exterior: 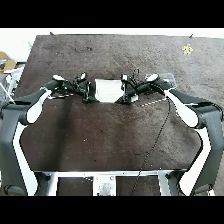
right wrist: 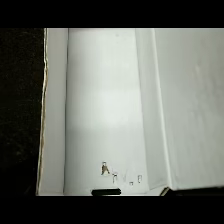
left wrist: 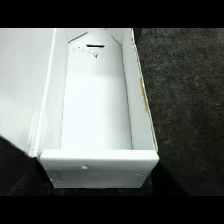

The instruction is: Fold the box and place the chain.

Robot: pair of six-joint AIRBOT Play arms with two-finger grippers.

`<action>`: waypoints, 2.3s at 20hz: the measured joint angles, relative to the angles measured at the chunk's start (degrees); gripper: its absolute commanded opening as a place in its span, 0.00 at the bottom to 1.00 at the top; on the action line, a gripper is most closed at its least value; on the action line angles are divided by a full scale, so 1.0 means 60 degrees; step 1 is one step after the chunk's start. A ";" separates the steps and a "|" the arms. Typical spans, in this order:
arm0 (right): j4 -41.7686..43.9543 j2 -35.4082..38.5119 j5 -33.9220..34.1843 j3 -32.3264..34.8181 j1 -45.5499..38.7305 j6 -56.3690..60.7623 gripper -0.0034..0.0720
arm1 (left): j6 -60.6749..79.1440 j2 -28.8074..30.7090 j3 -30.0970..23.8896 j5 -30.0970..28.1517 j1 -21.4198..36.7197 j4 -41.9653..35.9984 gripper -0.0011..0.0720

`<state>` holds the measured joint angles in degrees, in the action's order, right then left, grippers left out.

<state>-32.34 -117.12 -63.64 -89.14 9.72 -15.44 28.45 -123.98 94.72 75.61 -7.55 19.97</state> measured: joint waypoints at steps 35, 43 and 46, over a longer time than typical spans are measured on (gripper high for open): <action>0.0004 -0.0004 -0.0004 0.0000 0.0000 -0.0004 0.63 | 0.0004 -0.0193 0.0000 -0.0525 -0.0273 -0.0186 1.00; 0.0007 -0.0004 0.0000 0.0000 -0.0004 0.0000 0.63 | -0.0004 -0.0193 -0.0004 -0.0634 -0.0273 -0.0131 0.32; 0.0007 -0.0004 0.0000 0.0000 -0.0004 0.0000 0.63 | -0.0007 -0.0193 -0.0004 -0.0707 -0.0273 -0.0109 0.32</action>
<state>-32.29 -117.14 -63.64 -89.14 9.69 -15.44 28.40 -125.14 94.70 71.37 -9.19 19.31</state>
